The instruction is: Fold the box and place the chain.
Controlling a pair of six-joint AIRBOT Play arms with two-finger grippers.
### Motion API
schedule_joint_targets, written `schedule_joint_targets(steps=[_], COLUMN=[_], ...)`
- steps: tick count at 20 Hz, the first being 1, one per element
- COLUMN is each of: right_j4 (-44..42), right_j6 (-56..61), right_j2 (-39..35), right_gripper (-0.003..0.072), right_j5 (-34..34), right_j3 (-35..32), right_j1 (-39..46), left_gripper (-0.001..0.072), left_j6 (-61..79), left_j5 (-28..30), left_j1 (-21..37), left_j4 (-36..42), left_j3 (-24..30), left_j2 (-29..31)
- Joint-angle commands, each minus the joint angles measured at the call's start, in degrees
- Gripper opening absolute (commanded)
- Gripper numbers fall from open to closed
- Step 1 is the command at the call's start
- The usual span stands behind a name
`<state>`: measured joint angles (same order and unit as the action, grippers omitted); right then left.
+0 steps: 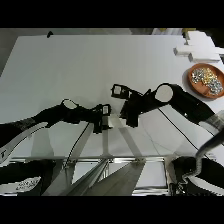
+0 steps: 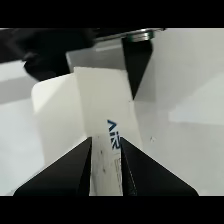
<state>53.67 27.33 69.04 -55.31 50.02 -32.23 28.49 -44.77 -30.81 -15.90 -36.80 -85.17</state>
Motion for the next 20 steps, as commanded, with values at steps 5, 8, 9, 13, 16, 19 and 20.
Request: schedule_joint_targets(steps=[5,8,9,13,16,19,20], right_j4=[0.5,0.5,0.5,2.1,1.5,1.6,1.6], right_j6=[-9.9,-9.9,-9.9,-9.8,-9.6,-9.4,-9.4], right_j2=[-4.5,-4.5,-4.4,-4.2,-4.1,-4.1,-4.1], right_gripper=[0.0341,0.0342,0.0342,0.0342,0.0308,0.0294,0.0293], right_j5=[2.9,8.2,9.1,10.1,9.9,9.0,9.0], right_j3=[-5.2,-5.2,-5.2,-5.2,-5.2,-5.2,-5.2], right_j1=[-4.8,-6.1,-6.1,-6.1,-4.8,-3.4,-3.4], left_gripper=[0.0136,0.0136,0.0136,0.0136,0.0136,0.0136,0.0136], left_j6=[0.0,0.0,0.0,0.0,0.0,0.0,0.0], left_j5=[0.0,0.0,0.0,0.0,0.0,0.0,0.0], left_j1=[0.0,0.0,0.0,0.0,0.0,0.0,0.0], left_j4=[0.0,0.0,0.0,0.0,0.0,0.0,0.0], left_j3=[0.0,0.0,0.0,0.0,0.0,0.0,0.0], left_j2=[0.0,0.0,0.0,0.0,0.0,0.0,0.0])
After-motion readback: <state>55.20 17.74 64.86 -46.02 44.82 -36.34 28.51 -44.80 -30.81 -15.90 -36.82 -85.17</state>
